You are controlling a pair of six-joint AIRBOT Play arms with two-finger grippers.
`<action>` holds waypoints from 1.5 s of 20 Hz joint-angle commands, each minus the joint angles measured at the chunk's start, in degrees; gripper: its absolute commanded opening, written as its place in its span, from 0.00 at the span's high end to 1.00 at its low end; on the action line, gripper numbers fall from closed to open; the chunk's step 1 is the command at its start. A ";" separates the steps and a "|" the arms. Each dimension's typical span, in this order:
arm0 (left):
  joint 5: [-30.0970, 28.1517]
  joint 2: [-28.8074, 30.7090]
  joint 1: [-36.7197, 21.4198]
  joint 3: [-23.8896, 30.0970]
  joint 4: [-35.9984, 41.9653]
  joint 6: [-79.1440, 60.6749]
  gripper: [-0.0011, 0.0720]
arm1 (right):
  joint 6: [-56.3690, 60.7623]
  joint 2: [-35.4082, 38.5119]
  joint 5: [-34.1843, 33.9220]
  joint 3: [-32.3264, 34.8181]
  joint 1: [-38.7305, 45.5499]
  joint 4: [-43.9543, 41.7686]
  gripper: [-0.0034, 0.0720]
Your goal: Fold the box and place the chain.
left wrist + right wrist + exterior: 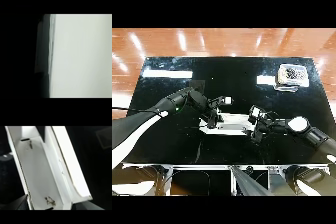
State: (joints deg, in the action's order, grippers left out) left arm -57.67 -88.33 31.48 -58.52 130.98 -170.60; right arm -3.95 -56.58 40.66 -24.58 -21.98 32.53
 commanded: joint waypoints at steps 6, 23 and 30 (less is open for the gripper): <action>-0.22 0.02 0.00 0.00 0.00 0.07 0.96 | -1.81 -3.41 3.87 -0.46 -1.66 3.30 0.02; -2.95 0.68 0.46 0.00 -0.37 7.80 0.96 | 3.28 -3.41 3.82 -0.46 -1.73 2.29 0.02; -2.78 1.29 0.46 0.07 -2.62 8.07 0.96 | 3.28 -3.45 0.66 -0.46 -1.70 1.53 0.02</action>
